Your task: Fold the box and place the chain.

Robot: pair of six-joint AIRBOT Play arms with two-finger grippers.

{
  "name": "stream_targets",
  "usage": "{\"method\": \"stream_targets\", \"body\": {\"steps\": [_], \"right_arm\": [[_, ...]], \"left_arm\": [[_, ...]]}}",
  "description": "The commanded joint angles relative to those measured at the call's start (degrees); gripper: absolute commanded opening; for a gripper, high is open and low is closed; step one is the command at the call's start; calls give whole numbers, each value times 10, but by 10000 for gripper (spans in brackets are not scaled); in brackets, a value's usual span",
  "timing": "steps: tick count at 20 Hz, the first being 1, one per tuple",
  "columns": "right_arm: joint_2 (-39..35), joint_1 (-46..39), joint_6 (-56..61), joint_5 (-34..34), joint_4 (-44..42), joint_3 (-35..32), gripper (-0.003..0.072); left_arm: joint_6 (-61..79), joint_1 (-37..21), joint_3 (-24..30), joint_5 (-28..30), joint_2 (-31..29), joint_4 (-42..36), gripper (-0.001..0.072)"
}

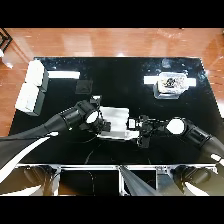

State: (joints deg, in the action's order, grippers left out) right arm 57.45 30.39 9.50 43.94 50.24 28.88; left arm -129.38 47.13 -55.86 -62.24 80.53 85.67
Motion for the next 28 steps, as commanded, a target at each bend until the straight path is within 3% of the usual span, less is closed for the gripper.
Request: {"method": "stream_targets", "body": {"steps": [1, 4, 6, 12, 13, 17, 19, 28], "right_arm": [[4, 0, 1, -8, -1, 0, 582], [22, 0, -17, 3, -2, 0, 579], [30, 0, -27, 4, -3, 0, 467], [31, 11, -27, -13, -24, 0, 463], [31, 17, -27, -18, -24, 0, 322], [31, 29, -27, -23, -29, 0, 291], [31, 29, -26, -23, -35, 0, 129], [44, 30, -26, -56, -111, 0, 127]], "left_arm": [[4, 0, 0, 2, 1, -8, 22], [4, 0, 0, 2, 1, -7, 22], [4, 0, 0, 1, 1, -8, 22], [4, 0, 0, 1, 1, -7, 22], [4, 0, 0, 1, 1, -7, 22], [4, 0, 0, 0, 1, -8, 22], [4, 0, 0, 0, 1, -8, 22], [4, 0, 0, 1, 1, -8, 22]]}}
